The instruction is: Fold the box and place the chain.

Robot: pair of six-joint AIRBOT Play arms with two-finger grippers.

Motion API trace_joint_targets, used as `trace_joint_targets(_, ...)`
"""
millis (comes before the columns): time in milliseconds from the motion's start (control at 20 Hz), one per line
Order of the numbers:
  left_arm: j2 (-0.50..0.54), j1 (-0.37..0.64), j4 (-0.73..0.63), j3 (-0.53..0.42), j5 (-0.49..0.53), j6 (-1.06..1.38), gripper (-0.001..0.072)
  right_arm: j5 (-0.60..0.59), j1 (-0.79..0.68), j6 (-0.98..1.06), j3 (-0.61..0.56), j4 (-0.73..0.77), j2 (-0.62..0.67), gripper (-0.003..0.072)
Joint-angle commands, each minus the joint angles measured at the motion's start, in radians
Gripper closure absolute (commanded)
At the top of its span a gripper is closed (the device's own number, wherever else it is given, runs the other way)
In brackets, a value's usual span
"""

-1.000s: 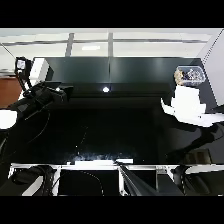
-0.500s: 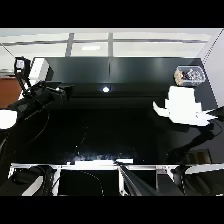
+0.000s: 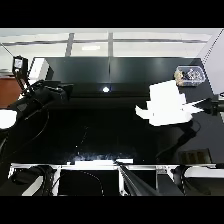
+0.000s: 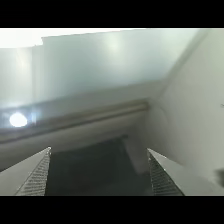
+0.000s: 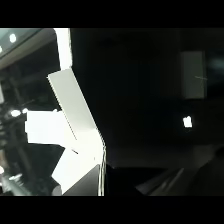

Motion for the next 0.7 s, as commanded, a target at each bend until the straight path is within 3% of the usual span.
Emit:
trace_joint_targets(0,-0.003,-0.016,-0.068,0.0,-0.064,-0.001,0.0006,-0.174,0.126,-0.02,-0.177,0.145,0.184,0.0638)
trace_joint_targets(150,-0.016,-0.061,-0.09,0.0,-0.078,0.0,0.0006,-0.252,0.292,-0.11,-0.339,0.315,0.372,0.0638)
trace_joint_targets(400,-0.089,-0.112,-0.096,0.0,-0.097,-0.007,0.0006,-0.441,0.486,-0.14,-0.577,0.307,0.679,0.0638)
trace_joint_targets(650,-0.231,-0.116,-0.199,0.0,-0.172,-0.049,0.0005,-0.552,0.606,-0.213,-0.669,0.241,0.738,0.0638)
